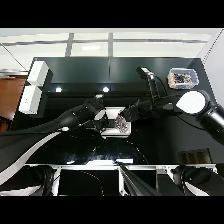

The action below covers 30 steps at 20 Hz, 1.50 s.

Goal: Fold the box and place the chain.

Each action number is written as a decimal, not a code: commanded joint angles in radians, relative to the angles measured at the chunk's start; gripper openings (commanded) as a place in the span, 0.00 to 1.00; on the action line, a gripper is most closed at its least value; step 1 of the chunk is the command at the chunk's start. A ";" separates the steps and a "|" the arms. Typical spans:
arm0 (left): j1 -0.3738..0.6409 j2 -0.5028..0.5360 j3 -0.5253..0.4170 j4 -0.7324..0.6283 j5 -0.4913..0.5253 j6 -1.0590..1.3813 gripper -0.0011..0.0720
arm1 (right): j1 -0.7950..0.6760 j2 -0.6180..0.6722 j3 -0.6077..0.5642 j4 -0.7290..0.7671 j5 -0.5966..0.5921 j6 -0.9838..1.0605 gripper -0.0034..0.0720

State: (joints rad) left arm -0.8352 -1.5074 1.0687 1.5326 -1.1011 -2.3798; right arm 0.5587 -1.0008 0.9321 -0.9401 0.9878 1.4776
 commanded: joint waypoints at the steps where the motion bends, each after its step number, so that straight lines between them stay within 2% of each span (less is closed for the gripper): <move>1: 0.001 0.000 0.000 0.000 0.000 0.000 0.05 | 0.006 -0.004 -0.019 -0.005 -0.039 0.004 0.10; 4: 0.001 0.000 0.000 0.000 0.003 0.000 0.05 | 0.003 -0.004 -0.019 -0.007 -0.008 0.004 0.10; 5: 0.001 0.000 0.000 0.000 0.005 0.000 0.05 | 0.005 -0.004 -0.019 -0.011 0.004 0.005 0.19; 6: 0.001 0.000 0.000 0.002 0.008 0.001 0.05 | 0.009 -0.004 -0.019 -0.014 0.012 0.008 0.48; 7: 0.001 0.000 0.000 0.004 0.008 0.001 0.05 | 0.009 -0.004 -0.018 -0.026 0.015 0.006 0.71; 8: 0.001 0.000 0.000 0.004 0.007 0.001 0.05 | 0.002 -0.003 -0.017 -0.053 0.021 0.007 0.76; 10: 0.001 0.000 0.000 0.003 -0.001 0.001 0.05 | -0.048 0.005 -0.007 -0.091 0.057 0.007 0.76; 16: 0.001 0.000 0.000 0.003 -0.019 0.028 0.05 | -0.332 0.133 -0.004 -0.087 0.167 0.007 0.76; 20: 0.009 0.000 0.000 0.001 -0.028 0.026 0.05 | -0.378 0.158 -0.004 -0.109 0.287 -0.021 0.76; 22: 0.014 0.000 0.002 -0.001 -0.042 0.014 0.06 | -0.378 0.158 -0.004 -0.129 0.295 -0.021 0.76; 23: 0.014 0.002 0.005 -0.005 -0.049 0.014 0.19 | -0.378 0.158 -0.004 -0.132 0.289 -0.021 0.76; 24: 0.013 0.006 0.013 -0.003 -0.064 0.015 0.39 | -0.378 0.158 -0.004 -0.135 0.283 -0.021 0.76; 25: 0.014 0.016 0.023 0.001 -0.078 0.018 0.48 | -0.378 0.158 -0.004 -0.140 0.276 -0.021 0.76; 27: 0.017 0.040 0.044 0.007 -0.087 0.064 0.48 | -0.378 0.158 -0.004 -0.148 0.259 -0.021 0.76; 30: 0.018 0.107 0.061 -0.005 -0.114 0.260 0.48 | -0.378 0.158 -0.004 -0.175 0.253 -0.020 0.76</move>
State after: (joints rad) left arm -0.8188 -1.4490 1.1137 1.5337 -1.1843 -2.2692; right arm 0.1825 -0.8440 0.9276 -1.0912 1.2472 1.4574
